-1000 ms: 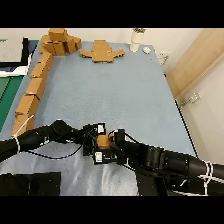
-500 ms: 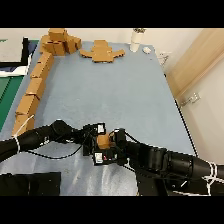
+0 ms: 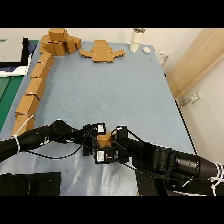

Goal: Fold the box.

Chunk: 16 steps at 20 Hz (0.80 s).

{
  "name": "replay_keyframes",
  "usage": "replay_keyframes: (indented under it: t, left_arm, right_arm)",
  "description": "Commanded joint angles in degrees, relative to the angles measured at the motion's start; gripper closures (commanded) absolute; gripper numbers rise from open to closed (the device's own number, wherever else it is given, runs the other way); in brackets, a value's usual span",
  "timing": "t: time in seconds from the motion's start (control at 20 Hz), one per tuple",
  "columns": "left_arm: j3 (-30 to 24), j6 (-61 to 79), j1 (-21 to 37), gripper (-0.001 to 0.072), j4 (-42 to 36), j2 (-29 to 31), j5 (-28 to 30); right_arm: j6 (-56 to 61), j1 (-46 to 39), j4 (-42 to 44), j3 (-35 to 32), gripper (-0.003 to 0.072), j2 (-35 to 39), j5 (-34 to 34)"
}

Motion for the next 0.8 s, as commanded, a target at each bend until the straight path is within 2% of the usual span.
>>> replay_keyframes:
  t: [0.0, 0.75]
  left_arm:
    - [0.0, 0.0, 0.0, 0.0187, 0.0, 0.0, 0.0]
    - [0.0, 0.0, 0.0, 0.0187, 0.0, 0.0, 0.0]
  right_arm:
    - [0.0, 0.0, -0.2, 0.1, 0.0467, 0.3, -0.2]
    - [0.7, 0.0, 0.9, -0.1, 0.0469, -1.6, 0.0]
